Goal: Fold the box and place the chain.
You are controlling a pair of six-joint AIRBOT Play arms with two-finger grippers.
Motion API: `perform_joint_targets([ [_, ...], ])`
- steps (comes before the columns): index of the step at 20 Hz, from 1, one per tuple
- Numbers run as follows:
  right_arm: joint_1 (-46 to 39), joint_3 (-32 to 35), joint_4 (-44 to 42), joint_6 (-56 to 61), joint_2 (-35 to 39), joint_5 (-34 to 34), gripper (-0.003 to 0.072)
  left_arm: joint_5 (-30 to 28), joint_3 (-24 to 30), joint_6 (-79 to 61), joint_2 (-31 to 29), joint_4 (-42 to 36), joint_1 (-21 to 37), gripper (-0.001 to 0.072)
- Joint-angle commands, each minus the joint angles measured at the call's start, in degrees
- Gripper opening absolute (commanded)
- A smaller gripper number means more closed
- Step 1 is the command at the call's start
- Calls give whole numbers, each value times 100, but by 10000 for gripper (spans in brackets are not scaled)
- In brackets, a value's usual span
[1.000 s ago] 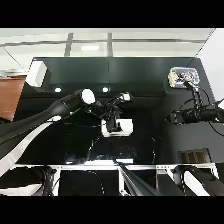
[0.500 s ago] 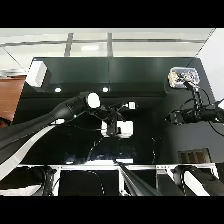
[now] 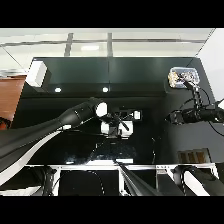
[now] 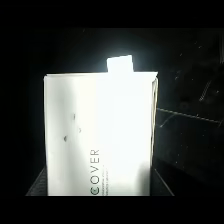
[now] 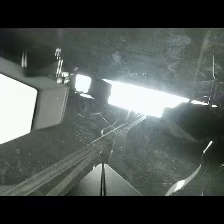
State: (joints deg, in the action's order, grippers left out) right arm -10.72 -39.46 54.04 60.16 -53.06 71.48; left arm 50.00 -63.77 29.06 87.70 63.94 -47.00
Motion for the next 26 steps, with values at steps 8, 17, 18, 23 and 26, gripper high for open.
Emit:
perform_joint_targets([
  [8, 0, 2, -2, 2, 4, 31, 15, 2371, 96, 4564, -1161, 2835, 3069, 332],
  [17, 2, 2, -46, 2, 4, -103, 15, 667, 79, 4631, -977, 2144, 6905, 352],
  [18, 2, 2, -46, 0, 4, -105, 15, 481, 9, 4159, -872, 2083, 7036, 352],
  [23, 2, 2, -50, 4, 4, -127, 15, 317, -988, 3829, 90, 2002, 7165, 351],
  [26, 2, 2, -127, 7, 4, -127, 15, 413, -1606, 3738, 638, 1615, 7099, 352],
])
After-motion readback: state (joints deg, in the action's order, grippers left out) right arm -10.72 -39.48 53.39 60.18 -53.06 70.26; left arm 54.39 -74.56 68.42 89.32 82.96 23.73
